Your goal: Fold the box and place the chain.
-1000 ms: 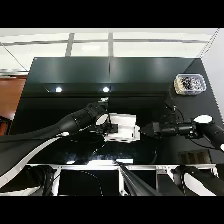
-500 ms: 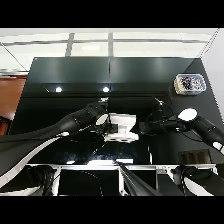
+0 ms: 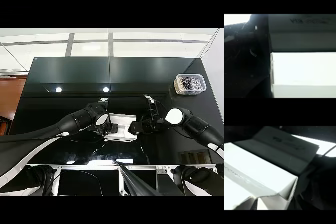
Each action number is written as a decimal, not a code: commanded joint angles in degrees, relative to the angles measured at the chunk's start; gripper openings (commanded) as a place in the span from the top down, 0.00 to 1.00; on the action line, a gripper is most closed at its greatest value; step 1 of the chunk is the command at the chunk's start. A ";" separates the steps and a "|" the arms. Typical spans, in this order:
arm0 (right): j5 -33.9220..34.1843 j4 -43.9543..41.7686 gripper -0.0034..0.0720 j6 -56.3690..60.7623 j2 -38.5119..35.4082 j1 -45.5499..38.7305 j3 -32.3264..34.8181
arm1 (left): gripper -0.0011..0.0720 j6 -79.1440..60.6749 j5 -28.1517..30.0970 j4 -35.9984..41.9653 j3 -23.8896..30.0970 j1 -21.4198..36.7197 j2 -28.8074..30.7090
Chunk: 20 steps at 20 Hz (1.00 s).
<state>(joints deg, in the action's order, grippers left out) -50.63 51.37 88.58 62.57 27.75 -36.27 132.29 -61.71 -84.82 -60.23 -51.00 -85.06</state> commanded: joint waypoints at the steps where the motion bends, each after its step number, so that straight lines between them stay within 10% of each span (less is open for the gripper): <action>1: -0.15 2.25 0.34 4.61 0.02 2.03 -0.72 | 0.94 -0.07 -0.09 0.00 -0.02 0.02 0.02; 12: -1.18 12.70 0.34 14.58 1.68 6.10 -3.28 | 0.94 -0.07 -0.04 0.02 -0.02 0.02 0.02; 20: -9.09 24.50 0.59 28.52 8.35 11.85 -12.11 | 0.94 -0.07 -0.04 0.00 0.00 0.02 0.02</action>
<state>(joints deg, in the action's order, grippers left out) -56.14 71.31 111.44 68.84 37.54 -45.74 132.27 -61.76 -84.79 -60.23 -51.00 -85.06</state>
